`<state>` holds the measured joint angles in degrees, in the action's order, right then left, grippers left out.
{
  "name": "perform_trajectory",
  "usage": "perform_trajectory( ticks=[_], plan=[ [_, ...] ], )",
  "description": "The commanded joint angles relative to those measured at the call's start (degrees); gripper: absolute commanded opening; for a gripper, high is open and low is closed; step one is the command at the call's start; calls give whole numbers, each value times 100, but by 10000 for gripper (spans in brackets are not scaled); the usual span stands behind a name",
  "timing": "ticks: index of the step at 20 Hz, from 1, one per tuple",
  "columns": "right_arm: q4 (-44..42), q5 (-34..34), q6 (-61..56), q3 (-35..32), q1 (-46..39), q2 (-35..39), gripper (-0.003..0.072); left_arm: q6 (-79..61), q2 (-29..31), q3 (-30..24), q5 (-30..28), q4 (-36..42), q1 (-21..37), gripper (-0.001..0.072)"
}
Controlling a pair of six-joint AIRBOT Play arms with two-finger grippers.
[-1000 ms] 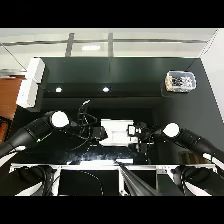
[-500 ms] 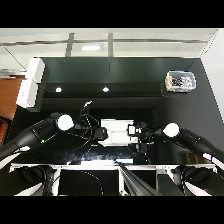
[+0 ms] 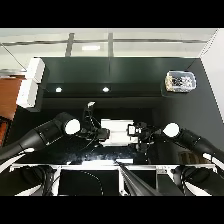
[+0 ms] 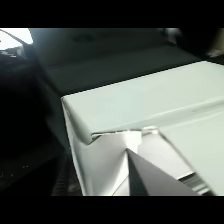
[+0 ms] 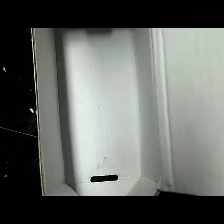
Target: Fold the box and place the chain.
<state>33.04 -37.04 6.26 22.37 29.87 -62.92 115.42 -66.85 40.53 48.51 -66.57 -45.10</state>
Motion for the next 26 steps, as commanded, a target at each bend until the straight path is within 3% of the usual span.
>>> perform_trajectory(
  ticks=[1,5,9,12,14,21,23,26],
  plan=[
    [0,9,0,-2,2,0,427,748,-162,280,367,-737,-212,390],
    [0,7,-2,-2,2,0,427,813,-667,761,828,-876,-479,369],
    [0,15,-2,-2,2,0,427,1550,-901,1064,1106,-1720,-763,341],
    [0,15,-2,-2,2,0,427,1825,-960,1064,1113,-1751,-772,331],
    [0,15,0,-2,2,0,427,1864,-1014,1067,1106,-1757,-765,269],
    [0,20,-2,-2,2,0,427,1926,-1093,1152,1071,-1657,-767,266],
    [0,17,-2,-2,2,0,427,1987,-1132,1241,1075,-1705,-767,224],
    [0,17,-2,-2,2,0,427,1985,-1377,1425,1401,-1694,-780,224]
  ],
)
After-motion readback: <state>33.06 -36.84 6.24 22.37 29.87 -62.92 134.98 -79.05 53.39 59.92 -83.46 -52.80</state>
